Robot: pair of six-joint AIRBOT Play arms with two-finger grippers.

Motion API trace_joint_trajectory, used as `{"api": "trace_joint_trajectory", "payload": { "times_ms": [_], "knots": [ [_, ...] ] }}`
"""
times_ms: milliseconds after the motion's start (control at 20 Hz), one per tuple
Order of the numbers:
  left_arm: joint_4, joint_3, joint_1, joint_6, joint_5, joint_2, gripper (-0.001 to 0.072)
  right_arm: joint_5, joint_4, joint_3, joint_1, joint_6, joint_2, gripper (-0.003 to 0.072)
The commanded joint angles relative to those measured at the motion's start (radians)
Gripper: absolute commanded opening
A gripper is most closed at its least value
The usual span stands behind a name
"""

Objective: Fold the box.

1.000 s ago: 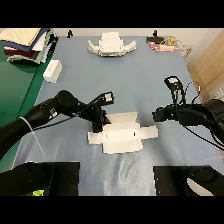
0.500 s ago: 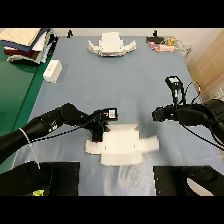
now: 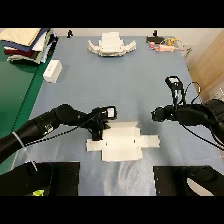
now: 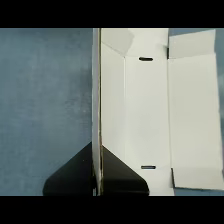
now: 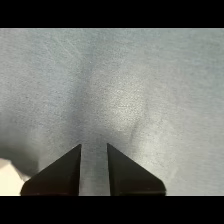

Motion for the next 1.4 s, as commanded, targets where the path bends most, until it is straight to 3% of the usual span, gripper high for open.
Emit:
{"api": "trace_joint_trajectory", "payload": {
  "times_ms": [0, 200, 350, 700, 1050, 1350],
  "knots": [
    [0.006, -0.025, -0.037, 0.013, 0.134, 0.100, 0.0008, 0.000, 0.006, 0.001, 0.000, 0.000, 0.000, 0.0255],
    [0.014, -0.129, -0.160, 0.037, 0.284, 0.153, 0.0009, 0.000, 0.014, 0.001, 0.000, 0.001, 0.000, 0.0255],
    [0.014, -0.197, -0.207, 0.037, 0.340, 0.152, 0.0009, 0.000, 0.034, 0.001, 0.000, 0.000, 0.000, 0.0254],
    [0.013, -0.232, -0.210, 0.033, 0.333, 0.130, 0.0010, 0.000, 0.058, 0.001, 0.000, 0.000, 0.000, 0.0255],
    [0.014, -0.231, -0.210, -0.057, 0.206, 0.130, 0.0011, 0.000, 0.058, 0.001, 0.000, 0.000, 0.000, 0.0254],
    [0.014, -0.197, -0.210, -0.160, 0.195, 0.130, 0.0012, 0.000, 0.058, 0.001, 0.000, 0.000, 0.000, 0.0255]
  ]
}}
